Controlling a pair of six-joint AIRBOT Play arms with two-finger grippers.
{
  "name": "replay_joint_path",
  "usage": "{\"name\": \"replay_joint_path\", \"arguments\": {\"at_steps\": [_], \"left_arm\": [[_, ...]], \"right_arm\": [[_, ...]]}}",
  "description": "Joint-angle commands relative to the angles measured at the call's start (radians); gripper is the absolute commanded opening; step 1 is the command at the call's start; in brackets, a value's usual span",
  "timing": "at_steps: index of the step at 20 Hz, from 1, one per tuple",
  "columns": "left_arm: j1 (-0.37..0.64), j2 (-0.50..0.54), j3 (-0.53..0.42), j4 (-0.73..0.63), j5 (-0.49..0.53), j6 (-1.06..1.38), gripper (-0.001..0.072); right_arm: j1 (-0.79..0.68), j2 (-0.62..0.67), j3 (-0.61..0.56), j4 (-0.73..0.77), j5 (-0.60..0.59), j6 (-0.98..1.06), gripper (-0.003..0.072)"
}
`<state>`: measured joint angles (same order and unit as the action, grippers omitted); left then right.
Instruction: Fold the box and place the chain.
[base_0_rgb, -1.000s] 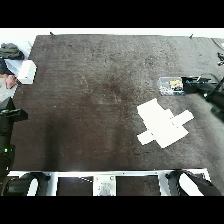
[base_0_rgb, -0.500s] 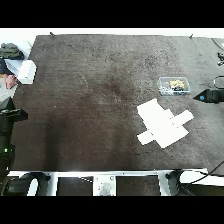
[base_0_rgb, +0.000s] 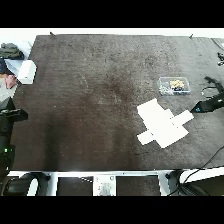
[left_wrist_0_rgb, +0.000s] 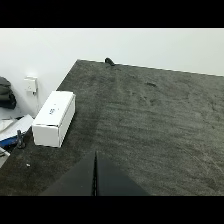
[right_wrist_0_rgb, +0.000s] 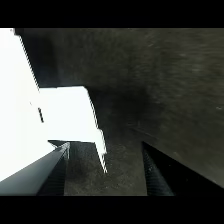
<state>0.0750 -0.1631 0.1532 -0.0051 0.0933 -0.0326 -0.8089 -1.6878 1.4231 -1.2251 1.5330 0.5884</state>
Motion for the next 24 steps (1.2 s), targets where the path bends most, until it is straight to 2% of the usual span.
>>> {"name": "replay_joint_path", "arguments": {"at_steps": [1, 5, 8, 13, 16, 17, 18, 19, 22, 24], "left_arm": [[0.000, 0.001, 0.000, 0.000, 0.000, 0.000, 0.0010], [0.000, 0.001, 0.000, 0.000, 0.000, 0.000, 0.0010], [0.000, 0.001, 0.000, 0.000, 0.000, 0.000, 0.0010], [0.000, 0.001, 0.000, 0.000, 0.000, 0.000, 0.0010], [0.000, 0.001, 0.000, 0.000, 0.000, 0.000, 0.0010], [0.000, 0.001, 0.000, 0.000, 0.000, 0.000, 0.0010], [0.000, 0.001, 0.000, 0.000, 0.000, 0.000, 0.0010], [0.000, 0.001, 0.000, 0.000, 0.000, 0.000, 0.0010], [0.000, 0.001, 0.000, 0.000, 0.000, 0.000, 0.0010], [0.000, 0.001, 0.000, 0.000, 0.000, 0.000, 0.0010]], "right_arm": [[0.029, -0.053, 0.006, -0.002, 0.047, -0.018, 0.0487], [0.029, -0.086, 0.005, 0.021, 0.088, -0.017, 0.0485], [0.029, -0.120, 0.003, 0.076, 0.124, -0.016, 0.0373], [0.029, -0.129, -0.085, 0.109, 0.146, -0.017, 0.0373], [0.029, -0.128, -0.097, 0.105, 0.147, -0.017, 0.0371], [0.029, -0.128, -0.097, 0.113, 0.147, -0.017, 0.0212], [0.029, -0.128, -0.097, 0.116, 0.155, -0.018, 0.0018], [0.029, -0.128, -0.096, 0.117, 0.174, -0.018, -0.0011], [0.029, -0.116, -0.097, 0.158, 0.275, -0.016, -0.0014], [0.030, -0.069, -0.124, 0.283, 0.274, -0.002, -0.0015]]}}
